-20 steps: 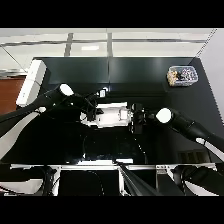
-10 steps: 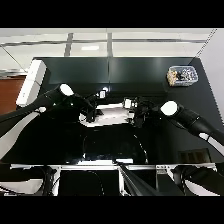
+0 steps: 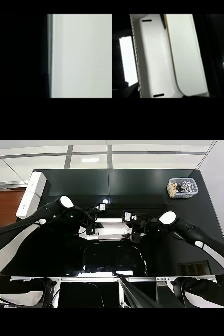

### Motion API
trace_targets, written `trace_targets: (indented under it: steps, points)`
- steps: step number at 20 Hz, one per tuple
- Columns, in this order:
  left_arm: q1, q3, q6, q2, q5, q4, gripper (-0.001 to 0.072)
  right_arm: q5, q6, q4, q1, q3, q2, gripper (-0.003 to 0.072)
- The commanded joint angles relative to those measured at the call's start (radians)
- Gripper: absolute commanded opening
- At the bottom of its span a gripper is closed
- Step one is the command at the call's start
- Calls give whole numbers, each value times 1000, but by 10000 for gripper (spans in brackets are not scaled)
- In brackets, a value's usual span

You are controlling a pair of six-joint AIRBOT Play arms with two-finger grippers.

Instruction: Fold the box and place the chain.

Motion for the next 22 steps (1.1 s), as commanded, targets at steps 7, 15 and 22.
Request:
trace_targets:
  steps: [7, 15, 22]
  points:
    - [0, 1, -2, 1, -22, -2, 26, 17, -66, 32, -1, -11, -98, 694]
    - [0, 1, -2, 1, -22, -2, 26, 20, -69, 24, 0, -11, -102, 694]
    - [0, 1, -2, 1, -22, -2, 26, 11, -19, -54, 24, -10, -106, 694]
